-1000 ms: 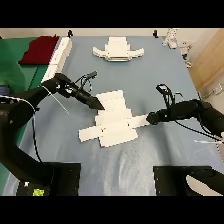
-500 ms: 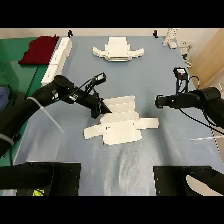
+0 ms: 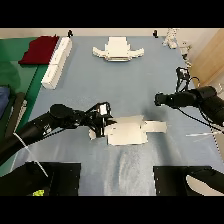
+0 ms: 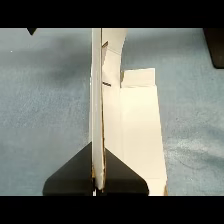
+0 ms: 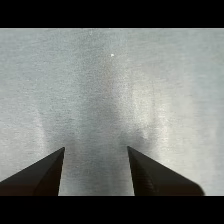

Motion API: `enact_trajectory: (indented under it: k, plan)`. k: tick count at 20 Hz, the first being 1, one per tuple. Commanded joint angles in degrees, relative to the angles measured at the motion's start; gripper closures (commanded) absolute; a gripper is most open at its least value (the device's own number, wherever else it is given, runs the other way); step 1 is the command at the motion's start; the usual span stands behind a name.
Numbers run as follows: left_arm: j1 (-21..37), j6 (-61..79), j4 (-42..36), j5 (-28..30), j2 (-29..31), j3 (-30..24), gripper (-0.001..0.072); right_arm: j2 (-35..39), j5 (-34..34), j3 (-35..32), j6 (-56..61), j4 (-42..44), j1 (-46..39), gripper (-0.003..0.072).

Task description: Fold the box.

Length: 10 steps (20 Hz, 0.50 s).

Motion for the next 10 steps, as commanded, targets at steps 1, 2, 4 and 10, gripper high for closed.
enact_trajectory:
  k: [1,2,4,10]
  plan:
    - [-2.27,3.78,-2.82,2.16,-1.40,-2.23,0.0699,-0.28,0.26,0.07,0.61,0.87,0.00,0.0069]
    - [-2.16,3.65,-2.80,2.10,-2.14,-2.23,0.0699,-0.28,0.24,0.07,0.61,0.85,0.00,0.0070]
    - [-2.05,3.30,-2.38,2.12,-3.17,-2.21,0.0699,-0.28,0.24,0.07,0.61,0.87,0.02,0.0070]
    - [0.59,-14.08,15.93,-2.60,-4.07,4.81,0.0699,-0.28,0.22,0.07,0.61,1.33,0.02,0.0070]
